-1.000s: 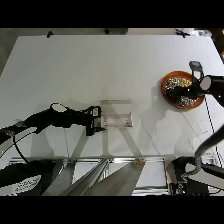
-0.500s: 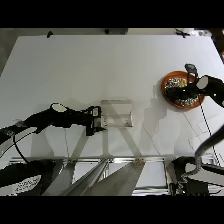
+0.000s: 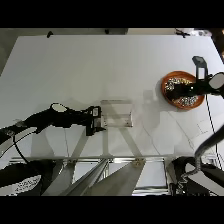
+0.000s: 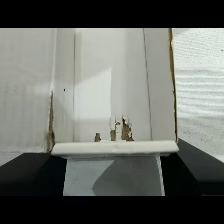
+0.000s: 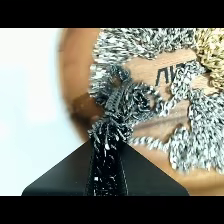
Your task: Fold the box and place the chain.
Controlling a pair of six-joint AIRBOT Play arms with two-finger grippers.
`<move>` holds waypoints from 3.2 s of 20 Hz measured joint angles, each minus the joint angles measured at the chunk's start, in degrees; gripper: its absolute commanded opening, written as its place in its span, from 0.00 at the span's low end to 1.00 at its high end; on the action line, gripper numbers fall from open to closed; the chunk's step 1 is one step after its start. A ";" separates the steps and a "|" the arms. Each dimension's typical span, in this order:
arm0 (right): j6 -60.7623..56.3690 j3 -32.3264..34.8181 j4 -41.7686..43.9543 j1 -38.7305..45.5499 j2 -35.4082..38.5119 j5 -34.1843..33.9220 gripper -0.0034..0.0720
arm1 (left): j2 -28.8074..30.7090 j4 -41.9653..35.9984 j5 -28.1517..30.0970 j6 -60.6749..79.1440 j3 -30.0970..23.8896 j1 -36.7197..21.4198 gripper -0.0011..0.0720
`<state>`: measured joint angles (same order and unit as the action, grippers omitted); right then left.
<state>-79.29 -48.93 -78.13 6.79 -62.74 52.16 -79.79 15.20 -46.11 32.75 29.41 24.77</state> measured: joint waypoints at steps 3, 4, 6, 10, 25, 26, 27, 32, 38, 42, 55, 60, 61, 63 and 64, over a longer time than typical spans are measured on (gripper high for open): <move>0.83 0.00 1.40 -3.37 6.86 5.68 0.05 | 0.00 0.00 0.02 0.00 0.00 0.00 0.22; 0.94 0.00 2.32 -5.07 8.33 7.58 0.05 | 0.00 0.00 0.00 0.00 0.00 0.00 0.22; 1.11 0.04 4.07 -9.53 10.19 10.62 0.06 | 0.00 0.00 0.00 0.00 0.00 0.00 0.22; -0.28 0.07 5.92 -21.11 11.67 13.33 0.06 | 0.00 0.00 0.00 0.00 0.00 0.00 0.22; -10.54 0.11 8.57 -49.24 7.13 2.51 0.06 | 0.00 0.00 0.00 0.00 0.00 0.00 0.22; -10.64 0.11 9.20 -49.92 5.84 1.70 0.06 | 0.00 0.00 0.00 0.00 0.00 0.00 0.22; -10.73 0.11 9.70 -50.47 4.52 0.85 0.06 | 0.00 0.00 0.00 0.00 0.00 0.00 0.22; -10.86 0.11 11.78 -51.82 -3.04 -3.58 0.06 | 0.00 0.00 0.02 0.00 0.00 0.00 0.22; -10.91 0.11 15.65 -52.13 -11.28 -9.49 0.34 | 0.00 0.00 0.02 0.00 0.00 0.00 0.22; -10.86 0.11 16.63 -51.32 -12.90 -10.54 0.38 | 0.00 0.00 0.02 0.00 0.00 0.00 0.22; 22.38 1.99 15.04 -33.14 3.98 9.42 0.38 | 0.00 0.00 0.02 0.00 0.00 0.00 0.22; 54.60 11.65 17.51 -26.47 5.25 6.38 0.64 | 0.00 0.00 0.02 0.00 0.00 0.00 0.22; 61.22 13.75 19.04 -25.53 5.33 4.42 0.66 | 0.00 0.00 0.02 0.00 0.00 0.00 0.22; 73.20 17.05 22.88 -24.44 5.38 0.81 0.66 | 0.00 0.00 0.02 0.00 0.00 0.00 0.22; 78.23 18.14 25.40 -24.11 5.20 -0.85 0.66 | 0.00 0.00 0.00 0.00 0.00 0.00 0.22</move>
<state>-1.06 -30.79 -52.73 -17.32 -57.54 51.31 -79.79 15.20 -46.11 32.75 29.41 24.77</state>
